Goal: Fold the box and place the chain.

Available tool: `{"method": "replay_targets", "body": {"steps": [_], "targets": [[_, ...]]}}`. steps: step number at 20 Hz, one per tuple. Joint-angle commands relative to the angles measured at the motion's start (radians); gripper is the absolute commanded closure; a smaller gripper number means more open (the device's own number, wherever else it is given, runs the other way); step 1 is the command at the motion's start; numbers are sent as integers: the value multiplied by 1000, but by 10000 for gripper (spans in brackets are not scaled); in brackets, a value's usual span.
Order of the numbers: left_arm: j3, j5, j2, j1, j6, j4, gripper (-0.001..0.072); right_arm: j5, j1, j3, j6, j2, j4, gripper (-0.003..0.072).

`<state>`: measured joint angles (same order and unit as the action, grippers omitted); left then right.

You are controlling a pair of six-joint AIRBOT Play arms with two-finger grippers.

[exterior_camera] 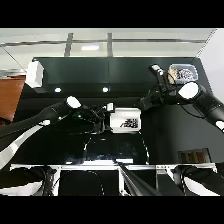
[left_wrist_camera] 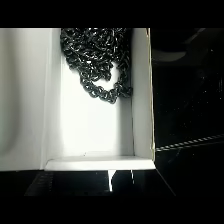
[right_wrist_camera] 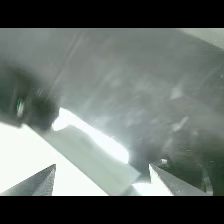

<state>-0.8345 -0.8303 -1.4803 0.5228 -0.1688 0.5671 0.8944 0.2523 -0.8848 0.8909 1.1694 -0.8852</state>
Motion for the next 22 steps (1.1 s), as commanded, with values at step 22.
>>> {"method": "replay_targets", "body": {"steps": [22], "targets": [[0, -3, -5, 1, 0, 0, 377, 171, 82, 73, -560, -19, -2, 224]]}}
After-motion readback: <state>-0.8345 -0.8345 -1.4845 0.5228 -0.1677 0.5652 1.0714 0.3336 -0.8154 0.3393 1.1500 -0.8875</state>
